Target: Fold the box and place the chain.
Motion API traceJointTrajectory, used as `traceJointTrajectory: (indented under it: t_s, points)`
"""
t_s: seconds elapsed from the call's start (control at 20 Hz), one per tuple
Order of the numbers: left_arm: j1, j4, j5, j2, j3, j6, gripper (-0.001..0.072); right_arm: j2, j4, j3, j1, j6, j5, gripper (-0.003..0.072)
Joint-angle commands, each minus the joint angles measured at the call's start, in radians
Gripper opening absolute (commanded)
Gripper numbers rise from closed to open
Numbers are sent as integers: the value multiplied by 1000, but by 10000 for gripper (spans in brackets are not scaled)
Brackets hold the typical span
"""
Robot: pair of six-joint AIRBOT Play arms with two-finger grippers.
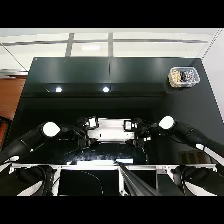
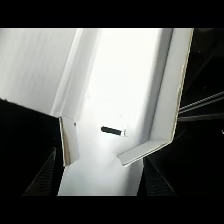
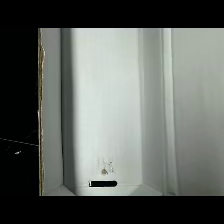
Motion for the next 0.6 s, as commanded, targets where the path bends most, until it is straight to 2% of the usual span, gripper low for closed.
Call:
traceJointTrajectory:
  t_s: [0.0,0.05,0.1,0.15,0.35,0.55]
  points:
    - [-6,-42,-67,-27,19,34,385,-1,0,0,0,0,0,526]
    - [-8,-42,-93,-31,26,34,326,-1,0,0,0,0,0,526]
    - [-8,-42,-95,-31,30,34,314,-1,0,0,0,0,0,526]
    - [-8,-42,-90,-31,32,34,270,-1,0,0,0,0,0,526]
    - [-18,-121,-96,-44,34,38,267,-1,0,0,0,0,0,526]
    - [-74,-198,-43,-90,35,89,267,-1,0,0,0,0,0,526]
